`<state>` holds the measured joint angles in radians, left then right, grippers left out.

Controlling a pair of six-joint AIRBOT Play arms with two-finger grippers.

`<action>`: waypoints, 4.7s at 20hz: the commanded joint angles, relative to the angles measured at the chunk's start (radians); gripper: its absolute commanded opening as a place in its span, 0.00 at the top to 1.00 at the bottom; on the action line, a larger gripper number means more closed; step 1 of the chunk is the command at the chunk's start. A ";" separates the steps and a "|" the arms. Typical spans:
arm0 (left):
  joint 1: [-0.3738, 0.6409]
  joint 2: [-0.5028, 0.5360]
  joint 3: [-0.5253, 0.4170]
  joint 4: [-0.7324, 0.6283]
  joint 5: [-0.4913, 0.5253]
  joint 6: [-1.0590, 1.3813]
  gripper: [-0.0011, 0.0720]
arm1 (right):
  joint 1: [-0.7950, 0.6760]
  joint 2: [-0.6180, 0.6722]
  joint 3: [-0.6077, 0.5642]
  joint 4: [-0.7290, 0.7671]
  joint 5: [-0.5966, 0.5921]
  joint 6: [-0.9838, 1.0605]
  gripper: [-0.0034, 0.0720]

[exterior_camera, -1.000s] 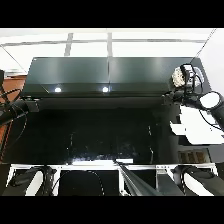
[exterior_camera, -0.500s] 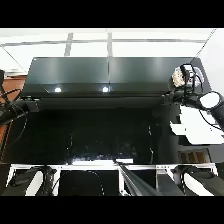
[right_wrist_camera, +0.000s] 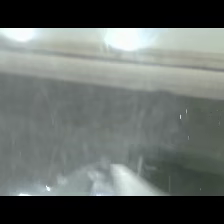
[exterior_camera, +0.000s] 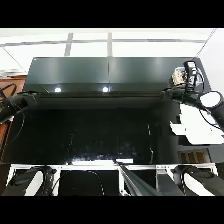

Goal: Fold the box and place the chain.

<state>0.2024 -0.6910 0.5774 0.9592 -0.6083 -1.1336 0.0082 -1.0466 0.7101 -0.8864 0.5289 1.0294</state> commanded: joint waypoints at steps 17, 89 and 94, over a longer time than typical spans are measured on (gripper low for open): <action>-0.176 -0.269 0.183 0.201 -0.169 -0.494 0.00 | -1.165 -0.430 0.575 -0.489 0.678 0.168 0.00; -0.365 -0.803 0.492 -0.262 -0.936 0.557 0.96 | -0.062 0.061 -0.022 0.322 0.652 -0.546 0.02; -0.492 -0.565 0.282 -0.260 -0.457 0.889 0.95 | -0.089 0.069 0.017 0.067 0.674 -0.547 0.02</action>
<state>-0.2298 -1.3605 0.9497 0.6949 -1.3125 -0.4557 -0.0559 -0.9833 0.6937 -0.6338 1.1709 0.4770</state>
